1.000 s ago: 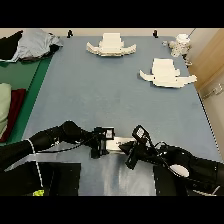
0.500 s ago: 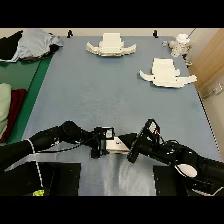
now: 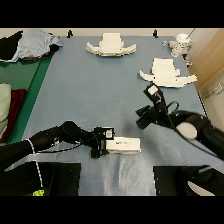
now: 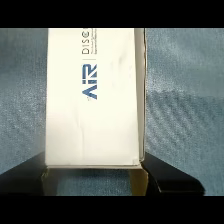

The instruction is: Fold the box.

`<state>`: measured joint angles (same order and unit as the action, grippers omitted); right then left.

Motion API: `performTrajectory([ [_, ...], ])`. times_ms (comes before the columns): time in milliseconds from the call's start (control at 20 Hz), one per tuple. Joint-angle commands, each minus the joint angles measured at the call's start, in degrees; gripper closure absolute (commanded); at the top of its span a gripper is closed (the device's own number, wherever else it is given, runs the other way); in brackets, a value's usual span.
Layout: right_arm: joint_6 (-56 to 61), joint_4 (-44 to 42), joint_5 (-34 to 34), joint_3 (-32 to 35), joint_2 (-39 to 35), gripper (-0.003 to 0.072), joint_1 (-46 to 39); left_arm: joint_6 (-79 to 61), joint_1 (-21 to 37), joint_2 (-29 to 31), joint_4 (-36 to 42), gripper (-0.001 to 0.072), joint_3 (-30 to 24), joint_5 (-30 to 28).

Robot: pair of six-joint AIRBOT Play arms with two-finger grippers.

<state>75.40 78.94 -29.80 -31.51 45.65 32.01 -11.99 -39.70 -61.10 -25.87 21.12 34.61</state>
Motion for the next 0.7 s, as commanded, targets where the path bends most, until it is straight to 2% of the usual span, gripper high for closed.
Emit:
performTrajectory([
  [0, 11.6, 6.1, -20.6, -11.3, 10.6, 0.0670, -12.2, 0.0, 0.0, 0.0, 0.0, 0.0243, 0.1, 0.0],
  [150, 17.0, 6.1, -28.1, -15.7, 17.7, 0.0670, -15.8, 0.0, 0.0, 0.0, 0.0, 0.0243, 0.1, 0.0],
  [450, 18.9, 6.1, -28.2, -16.0, 20.1, 0.0670, -16.0, -0.5, 0.1, 0.0, 0.0, 0.0243, 0.2, -0.2],
  [650, 18.9, 6.1, -28.2, -16.0, 20.1, 0.0670, -16.0, 9.5, 1.0, 2.4, -0.9, 0.0243, 1.7, -0.1],
])
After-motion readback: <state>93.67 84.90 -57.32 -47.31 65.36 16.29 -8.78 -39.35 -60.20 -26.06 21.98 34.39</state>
